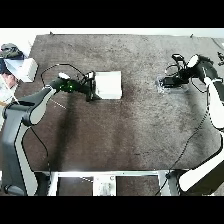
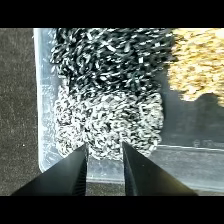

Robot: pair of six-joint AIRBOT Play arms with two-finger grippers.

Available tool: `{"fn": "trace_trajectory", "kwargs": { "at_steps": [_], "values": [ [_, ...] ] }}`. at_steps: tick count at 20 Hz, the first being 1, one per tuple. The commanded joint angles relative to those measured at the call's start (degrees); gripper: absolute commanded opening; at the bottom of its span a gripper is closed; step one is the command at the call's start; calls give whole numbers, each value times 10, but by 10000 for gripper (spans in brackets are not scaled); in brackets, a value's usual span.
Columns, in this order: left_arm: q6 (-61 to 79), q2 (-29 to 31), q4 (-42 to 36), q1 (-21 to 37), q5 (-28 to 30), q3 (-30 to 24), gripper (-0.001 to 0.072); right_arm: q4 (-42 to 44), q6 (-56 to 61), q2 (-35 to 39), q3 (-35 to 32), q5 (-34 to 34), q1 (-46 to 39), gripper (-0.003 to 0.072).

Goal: Fold the box and place the chain.

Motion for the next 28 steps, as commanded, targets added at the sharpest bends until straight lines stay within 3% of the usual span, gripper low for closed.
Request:
{"fn": "trace_trajectory", "kwargs": {
  "at_steps": [1, 9, 10, 12, 13, 14, 28],
  "values": [
    [0, 0, 0, 0, 0, 0, 254, 0, -8, -15, 8, 9, 5, 269],
    [0, 0, 0, 0, 0, 0, 254, -2, -8, -27, 8, 5, 17, 264],
    [0, 0, 0, 0, 0, 0, 254, -6, -8, -29, 8, 4, 17, 146],
    [0, 0, 0, 0, 0, 0, 254, -15, -8, -28, 8, 5, 17, 114],
    [0, 0, 0, 0, 0, 0, 254, -18, -8, -25, 8, 4, 17, 23],
    [0, 0, 0, 0, 0, 0, 254, -19, -8, -19, 8, 4, 17, 8],
    [0, 0, 0, 0, 0, 0, 254, -16, -23, 159, 8, -8, 17, -7]
  ]
}}
